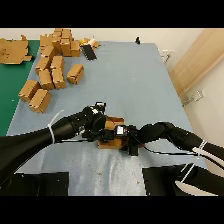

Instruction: Fold the box.

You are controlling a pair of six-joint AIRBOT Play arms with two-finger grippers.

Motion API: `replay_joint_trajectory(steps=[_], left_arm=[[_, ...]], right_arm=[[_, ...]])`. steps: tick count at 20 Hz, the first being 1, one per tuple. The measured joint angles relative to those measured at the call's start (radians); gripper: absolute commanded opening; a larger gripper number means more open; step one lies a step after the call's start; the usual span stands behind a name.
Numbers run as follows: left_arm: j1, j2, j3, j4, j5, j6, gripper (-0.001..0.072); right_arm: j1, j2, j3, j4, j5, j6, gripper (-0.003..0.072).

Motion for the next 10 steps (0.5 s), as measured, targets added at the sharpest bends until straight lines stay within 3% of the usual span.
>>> replay_joint_trajectory(steps=[5, 6, 8, 9, 10], left_arm=[[-0.009, -0.035, 0.012, 0.001, -0.026, -0.010, 0.0426], [-0.010, -0.037, 0.014, 0.001, -0.025, -0.010, 0.0380], [-0.011, -0.041, 0.014, 0.001, -0.015, -0.010, 0.0093], [-0.011, -0.043, 0.015, 0.004, -0.012, -0.010, 0.0048], [-0.011, -0.043, 0.015, 0.004, -0.009, -0.016, 0.0050]], right_arm=[[0.000, 0.000, 0.000, 0.000, 0.000, 0.000, 0.0469], [0.000, 0.000, 0.000, 0.000, 0.000, 0.000, 0.0469], [0.000, 0.000, 0.000, 0.000, 0.000, 0.000, 0.0469], [0.000, 0.000, 0.000, 0.000, 0.000, 0.000, 0.0468], [0.000, 0.000, 0.000, 0.002, 0.000, 0.003, 0.0468]])
